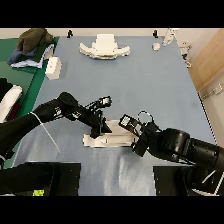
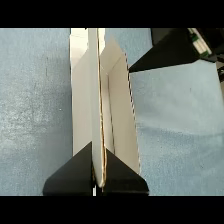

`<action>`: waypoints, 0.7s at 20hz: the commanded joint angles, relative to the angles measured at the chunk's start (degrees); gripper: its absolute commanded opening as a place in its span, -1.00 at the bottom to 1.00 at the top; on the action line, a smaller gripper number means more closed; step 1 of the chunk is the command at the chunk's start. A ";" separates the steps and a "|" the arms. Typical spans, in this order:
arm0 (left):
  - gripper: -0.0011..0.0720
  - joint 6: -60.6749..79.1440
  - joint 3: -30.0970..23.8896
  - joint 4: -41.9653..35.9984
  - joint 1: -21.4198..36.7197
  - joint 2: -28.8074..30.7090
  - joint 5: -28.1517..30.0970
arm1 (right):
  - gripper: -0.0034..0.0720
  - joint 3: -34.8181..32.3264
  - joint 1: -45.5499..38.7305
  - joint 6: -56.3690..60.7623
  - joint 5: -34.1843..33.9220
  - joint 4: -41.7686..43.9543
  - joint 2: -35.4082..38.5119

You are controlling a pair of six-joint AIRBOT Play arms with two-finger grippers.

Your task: Fold the box.

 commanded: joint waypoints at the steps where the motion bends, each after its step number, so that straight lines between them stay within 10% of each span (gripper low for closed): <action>1: -0.94 0.04 -0.02 0.02 0.00 0.02 -0.04 | 1.00 -1.46 -8.87 -22.32 6.40 13.79 0.35; 8: -0.94 0.04 -0.02 0.00 0.00 0.02 -0.02 | 1.00 -5.64 -27.82 -74.27 6.25 50.49 0.33; 14: -0.94 0.04 -0.02 0.02 0.00 0.02 -0.04 | 1.00 -9.79 -32.06 -84.35 6.03 56.54 0.22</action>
